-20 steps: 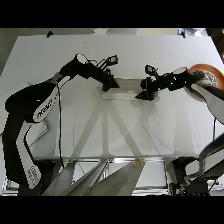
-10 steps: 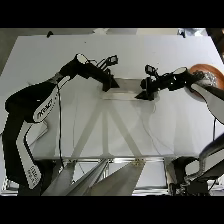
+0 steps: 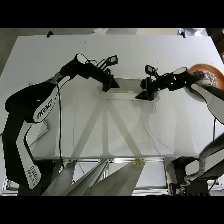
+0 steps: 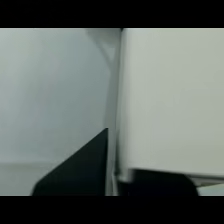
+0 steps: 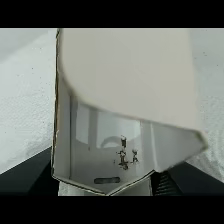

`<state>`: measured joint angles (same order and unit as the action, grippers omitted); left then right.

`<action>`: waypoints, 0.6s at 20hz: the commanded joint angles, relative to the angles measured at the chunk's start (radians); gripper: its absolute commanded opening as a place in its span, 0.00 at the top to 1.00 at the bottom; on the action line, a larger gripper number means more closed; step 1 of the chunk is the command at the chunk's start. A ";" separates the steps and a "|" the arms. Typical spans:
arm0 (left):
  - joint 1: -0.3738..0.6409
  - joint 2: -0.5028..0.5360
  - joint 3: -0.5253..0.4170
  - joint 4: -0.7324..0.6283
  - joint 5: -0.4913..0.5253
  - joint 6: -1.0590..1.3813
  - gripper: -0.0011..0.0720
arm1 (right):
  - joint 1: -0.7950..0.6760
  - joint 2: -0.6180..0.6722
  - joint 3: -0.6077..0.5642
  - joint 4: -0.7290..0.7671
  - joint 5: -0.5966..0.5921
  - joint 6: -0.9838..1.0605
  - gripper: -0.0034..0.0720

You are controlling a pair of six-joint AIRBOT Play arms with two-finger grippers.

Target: Fold the box and place the chain.

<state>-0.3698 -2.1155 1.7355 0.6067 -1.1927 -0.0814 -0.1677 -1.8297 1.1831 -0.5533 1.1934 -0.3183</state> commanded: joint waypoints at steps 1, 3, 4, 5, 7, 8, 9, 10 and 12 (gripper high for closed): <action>0.002 0.004 0.002 -0.027 -0.012 0.002 0.64 | 0.000 -0.001 0.000 0.001 -0.001 0.000 0.30; 0.003 0.004 0.002 -0.027 -0.012 0.003 0.49 | 0.000 -0.001 0.000 0.001 -0.001 0.000 0.30; 0.004 0.005 0.002 -0.027 -0.012 0.003 0.49 | 0.000 -0.001 0.000 0.001 -0.001 0.000 0.30; 0.006 0.008 0.002 -0.027 -0.012 0.003 0.49 | 0.000 -0.001 0.000 0.001 -0.001 0.000 0.30; 0.008 0.014 0.002 -0.030 -0.012 0.003 0.49 | 0.000 -0.001 0.000 0.001 -0.001 0.000 0.30; 0.011 0.023 0.002 -0.029 -0.012 0.002 0.49 | 0.000 -0.001 0.000 0.001 -0.001 0.000 0.30; 0.016 0.032 0.002 -0.023 -0.013 0.002 0.49 | 0.000 -0.001 0.000 0.001 -0.001 0.000 0.30; 0.023 0.048 0.002 -0.009 -0.017 0.002 0.40 | 0.000 -0.001 0.000 0.001 -0.001 0.000 0.30; 0.040 0.086 0.002 0.034 -0.021 -0.003 0.09 | 0.000 -0.001 0.000 0.001 -0.001 0.000 0.30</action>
